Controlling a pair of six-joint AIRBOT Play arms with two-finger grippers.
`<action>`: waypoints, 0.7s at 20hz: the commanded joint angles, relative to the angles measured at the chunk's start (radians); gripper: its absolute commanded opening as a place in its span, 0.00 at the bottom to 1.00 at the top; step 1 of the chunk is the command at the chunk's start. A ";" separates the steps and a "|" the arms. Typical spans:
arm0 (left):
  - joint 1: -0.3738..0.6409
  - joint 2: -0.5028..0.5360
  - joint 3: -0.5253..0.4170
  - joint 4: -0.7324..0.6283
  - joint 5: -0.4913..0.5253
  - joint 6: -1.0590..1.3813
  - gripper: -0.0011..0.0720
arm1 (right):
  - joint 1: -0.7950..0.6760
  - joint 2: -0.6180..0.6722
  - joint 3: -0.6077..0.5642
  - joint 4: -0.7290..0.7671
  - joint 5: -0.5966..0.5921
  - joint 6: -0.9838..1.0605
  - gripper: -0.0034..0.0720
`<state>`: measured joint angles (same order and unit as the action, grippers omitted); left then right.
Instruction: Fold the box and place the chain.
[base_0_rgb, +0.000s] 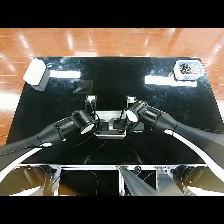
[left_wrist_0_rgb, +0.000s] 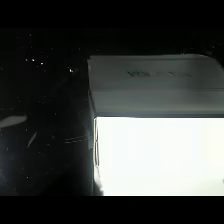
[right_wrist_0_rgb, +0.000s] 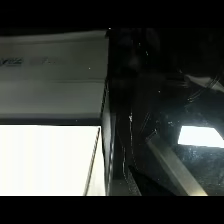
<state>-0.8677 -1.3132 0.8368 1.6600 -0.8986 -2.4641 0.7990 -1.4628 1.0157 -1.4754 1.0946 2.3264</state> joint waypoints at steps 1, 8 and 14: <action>0.000 -0.001 0.000 0.000 0.005 0.000 0.04 | 0.000 -0.002 0.017 -0.003 -0.004 -0.005 0.52; 0.000 -0.001 0.000 0.000 0.005 0.000 0.04 | 0.001 -0.040 0.061 -0.018 0.037 -0.027 0.52; 0.000 -0.001 0.000 0.003 0.007 0.000 0.04 | 0.001 -0.043 0.076 -0.029 0.069 -0.057 0.46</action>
